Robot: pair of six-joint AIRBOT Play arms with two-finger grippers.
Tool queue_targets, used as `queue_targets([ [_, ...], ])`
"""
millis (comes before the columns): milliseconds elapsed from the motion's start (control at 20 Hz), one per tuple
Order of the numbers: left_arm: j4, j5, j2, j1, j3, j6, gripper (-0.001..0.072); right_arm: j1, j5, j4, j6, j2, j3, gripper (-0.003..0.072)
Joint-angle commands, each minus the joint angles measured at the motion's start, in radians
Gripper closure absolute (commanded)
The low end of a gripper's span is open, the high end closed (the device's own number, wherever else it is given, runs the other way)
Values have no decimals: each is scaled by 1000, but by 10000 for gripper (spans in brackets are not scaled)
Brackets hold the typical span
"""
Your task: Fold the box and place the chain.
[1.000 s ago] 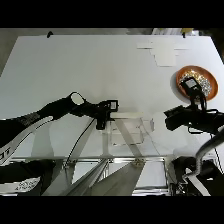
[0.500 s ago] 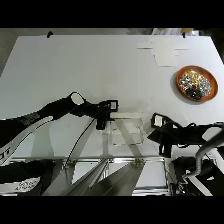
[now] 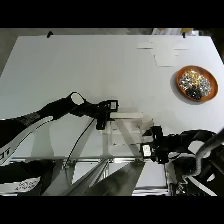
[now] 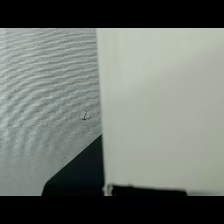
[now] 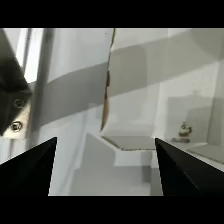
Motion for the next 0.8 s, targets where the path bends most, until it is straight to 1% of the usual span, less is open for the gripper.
queue_targets([
  [0, 0, -12, 0, 0, 0, 0, 706, 90, -219, -36, -5, 0, -69, -5],
  [100, 0, -14, 0, -1, 0, 0, 706, 130, -272, -41, -4, -18, -104, -2],
  [200, 0, -14, 0, -1, 0, 0, 706, 136, -361, -54, 0, -52, -129, -1],
  [250, 0, -14, 0, 0, 0, 0, 706, 136, -399, -94, 40, -74, -130, -1],
  [300, 0, -14, 0, 0, 0, 0, 706, 136, -423, -129, 82, -87, -130, -1],
  [400, 0, -14, 0, -1, 0, 0, 706, 125, -457, -144, 105, -95, -129, 0],
  [550, 0, -14, 0, 0, 0, 0, 706, 65, -446, -145, 105, -93, -111, 0],
  [650, 0, -14, 0, 0, 0, 0, 706, 37, -407, -145, 106, -93, -71, 0],
  [750, 0, -14, 0, 0, 0, 0, 706, 13, -403, -145, 105, -93, -47, 0],
])
